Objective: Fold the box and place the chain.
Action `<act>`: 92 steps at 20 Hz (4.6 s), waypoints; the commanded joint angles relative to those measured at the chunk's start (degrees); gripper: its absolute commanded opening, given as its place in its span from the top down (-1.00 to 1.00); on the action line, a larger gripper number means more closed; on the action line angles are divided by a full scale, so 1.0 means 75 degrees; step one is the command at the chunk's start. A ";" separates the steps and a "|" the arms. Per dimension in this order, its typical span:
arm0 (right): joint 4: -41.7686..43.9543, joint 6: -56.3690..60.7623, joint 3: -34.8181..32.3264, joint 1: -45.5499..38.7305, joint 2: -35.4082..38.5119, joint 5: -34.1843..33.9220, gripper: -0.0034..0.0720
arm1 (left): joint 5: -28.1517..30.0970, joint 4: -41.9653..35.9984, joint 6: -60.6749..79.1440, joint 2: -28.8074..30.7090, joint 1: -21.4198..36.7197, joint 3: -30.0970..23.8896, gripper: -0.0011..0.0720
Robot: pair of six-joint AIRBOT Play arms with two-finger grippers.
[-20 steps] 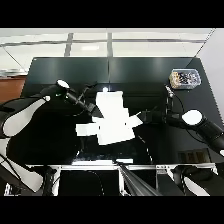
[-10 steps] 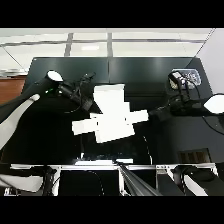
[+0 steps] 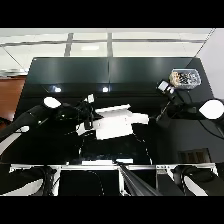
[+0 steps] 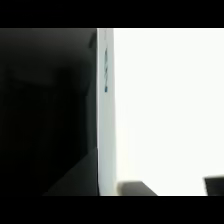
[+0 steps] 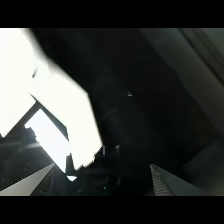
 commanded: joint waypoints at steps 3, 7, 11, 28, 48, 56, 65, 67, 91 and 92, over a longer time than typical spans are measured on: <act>0.0603 -0.2090 -0.0554 0.0600 -0.0128 -0.0268 -0.89 | 0.0495 0.0921 0.0662 -0.0577 -0.0117 0.0297 0.90; 0.1396 -0.3229 -0.0688 0.1008 -0.0863 -0.0562 -0.89 | 0.0181 0.0912 0.0659 -0.0889 -0.0114 0.0603 0.90; 0.1871 -0.4030 -0.0688 0.1364 -0.1623 -0.1174 -0.89 | 0.0160 0.0915 0.0647 -0.0889 -0.0114 0.0600 0.90; 0.2334 -0.5327 -0.0688 0.2183 -0.2597 -0.1582 -0.89 | 0.0210 0.1142 0.0463 -0.0886 -0.0114 0.0597 0.90; 0.3124 -0.5126 -0.0565 0.2008 -0.1883 -0.2649 -0.89 | 0.0166 0.1139 0.0463 -0.0886 -0.0114 0.0597 0.90; 0.4182 -0.5928 -0.0562 0.1545 -0.2165 -0.2649 -0.89 | 0.0163 0.1139 0.0460 -0.0886 -0.0114 0.0600 0.90; 0.5464 -0.7551 -0.0551 0.1504 -0.2935 -0.1929 -0.89 | 0.0163 0.1139 0.0463 -0.0886 -0.0114 0.0600 0.90; 0.5464 -0.7551 -0.0551 0.1524 -0.3031 -0.1728 -0.89 | 0.0166 0.1139 0.0463 -0.0886 -0.0114 0.0600 0.90; 0.4645 -0.6373 -0.0306 0.1778 -0.3850 -0.2124 -0.89 | 0.0157 0.1137 0.0463 -0.0886 -0.0114 0.0600 0.90; 0.4479 -0.6292 -0.0254 0.1856 -0.3902 -0.2130 -0.89 | 0.0157 0.1137 0.0463 -0.0886 -0.0114 0.0600 0.90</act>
